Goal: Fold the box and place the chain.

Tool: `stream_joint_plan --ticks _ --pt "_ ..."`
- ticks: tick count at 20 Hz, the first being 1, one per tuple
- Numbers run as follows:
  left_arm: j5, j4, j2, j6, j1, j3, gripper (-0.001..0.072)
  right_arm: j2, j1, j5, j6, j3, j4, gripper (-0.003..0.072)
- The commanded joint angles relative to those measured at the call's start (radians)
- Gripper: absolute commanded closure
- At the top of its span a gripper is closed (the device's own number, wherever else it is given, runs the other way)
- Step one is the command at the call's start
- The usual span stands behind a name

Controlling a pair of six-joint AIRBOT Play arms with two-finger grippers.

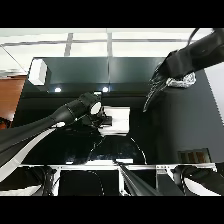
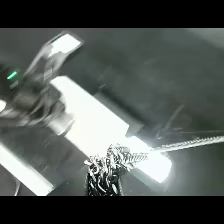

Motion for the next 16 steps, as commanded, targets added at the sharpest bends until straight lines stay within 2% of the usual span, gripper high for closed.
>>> stream_joint_plan --ticks 1,8,16 --pt "-0.001 0.0 0.001 0.0 0.0 0.0 0.0683 0.003 0.08 -0.016 -0.027 -0.101 0.071 0.0671" --pt "-0.001 0.0 0.001 0.0 0.0 0.0 0.0683 0.002 0.172 -0.275 -0.048 -0.367 0.19 0.067" --pt "-0.001 0.0 0.001 0.0 0.0 0.0 0.0683 0.002 0.179 -0.48 -0.045 -0.594 0.224 0.067"
